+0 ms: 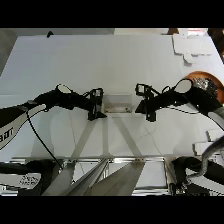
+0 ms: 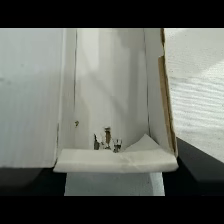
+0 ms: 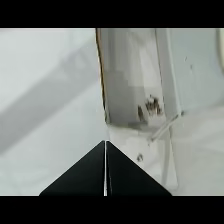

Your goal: Fold the box and place the chain.

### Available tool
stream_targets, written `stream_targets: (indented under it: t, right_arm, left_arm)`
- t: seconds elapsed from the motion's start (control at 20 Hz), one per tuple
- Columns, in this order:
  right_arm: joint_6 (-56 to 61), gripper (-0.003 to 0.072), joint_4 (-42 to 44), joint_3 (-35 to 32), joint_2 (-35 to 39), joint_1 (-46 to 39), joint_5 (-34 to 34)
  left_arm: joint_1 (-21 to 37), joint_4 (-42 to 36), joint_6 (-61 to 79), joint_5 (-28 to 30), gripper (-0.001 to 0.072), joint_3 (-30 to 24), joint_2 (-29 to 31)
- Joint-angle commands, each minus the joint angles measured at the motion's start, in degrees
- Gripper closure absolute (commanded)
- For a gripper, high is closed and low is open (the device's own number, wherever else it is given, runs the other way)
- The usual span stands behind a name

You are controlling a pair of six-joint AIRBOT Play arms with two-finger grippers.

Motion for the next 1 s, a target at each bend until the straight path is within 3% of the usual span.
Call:
stream_targets:
  t: [0.0,0.15,0.3,0.5,0.65,0.95]
  right_arm:
    - [5.77,0.0672,13.64,0.04,1.31,0.02,-5.01]
    - [8.72,0.0673,20.94,0.04,-0.72,0.0,-18.84]
    - [11.69,0.0673,22.53,0.04,-5.64,0.0,-23.91]
    - [13.22,0.0672,22.45,0.04,-11.41,0.02,-22.21]
    - [13.11,0.0672,22.47,0.04,-11.41,0.0,-19.98]
    - [12.98,0.0667,17.51,0.04,-1.68,0.0,-9.38]
  left_arm:
    - [0.02,0.02,0.02,0.0,0.0552,0.0,0.0]
    - [0.02,0.02,0.0,0.0,0.0552,0.0,0.0]
    - [0.02,0.02,0.02,0.0,0.0552,0.0,0.0]
    - [0.02,0.02,0.02,0.0,0.0552,0.0,0.0]
    - [0.02,0.02,0.02,-0.02,0.0552,0.0,0.0]
    - [0.02,0.02,0.0,0.0,0.0552,0.0,0.0]
